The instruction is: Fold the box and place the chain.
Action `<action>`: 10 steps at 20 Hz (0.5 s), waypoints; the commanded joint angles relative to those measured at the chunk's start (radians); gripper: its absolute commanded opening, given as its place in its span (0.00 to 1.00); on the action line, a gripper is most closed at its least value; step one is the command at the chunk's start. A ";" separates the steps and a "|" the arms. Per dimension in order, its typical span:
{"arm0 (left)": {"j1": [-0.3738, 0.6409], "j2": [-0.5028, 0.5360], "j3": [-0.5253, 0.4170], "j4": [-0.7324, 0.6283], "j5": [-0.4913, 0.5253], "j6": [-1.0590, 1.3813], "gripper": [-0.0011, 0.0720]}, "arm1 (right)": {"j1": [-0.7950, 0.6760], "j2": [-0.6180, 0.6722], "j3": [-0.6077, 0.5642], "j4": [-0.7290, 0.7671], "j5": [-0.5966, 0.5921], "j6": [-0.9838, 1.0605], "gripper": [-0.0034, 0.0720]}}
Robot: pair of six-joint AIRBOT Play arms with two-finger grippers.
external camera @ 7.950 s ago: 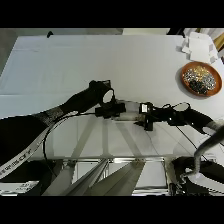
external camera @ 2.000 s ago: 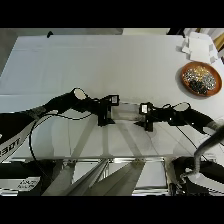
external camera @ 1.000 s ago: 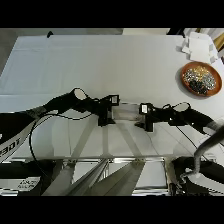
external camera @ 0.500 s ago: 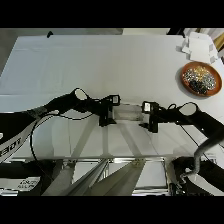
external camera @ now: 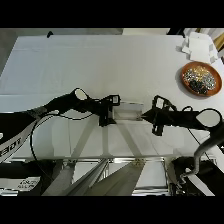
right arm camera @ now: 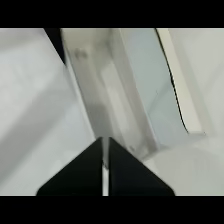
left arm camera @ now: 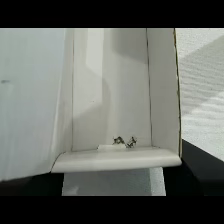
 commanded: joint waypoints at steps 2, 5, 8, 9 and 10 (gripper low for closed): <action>0.001 0.001 0.000 0.001 -0.001 0.001 0.39 | 0.077 -0.010 0.001 0.239 -0.025 0.049 0.06; 0.001 0.001 0.000 0.000 -0.001 0.001 0.39 | 0.142 -0.112 0.001 0.263 -0.243 0.100 0.06; 0.001 0.001 0.000 0.000 -0.001 0.001 0.39 | 0.143 -0.209 0.011 0.333 -0.452 0.145 0.06; 0.001 0.001 0.000 0.000 -0.001 0.001 0.39 | 0.143 -0.235 0.021 0.336 -0.492 0.171 0.06; 0.001 0.001 0.000 0.000 -0.001 0.001 0.39 | 0.143 -0.264 0.034 0.335 -0.520 0.197 0.06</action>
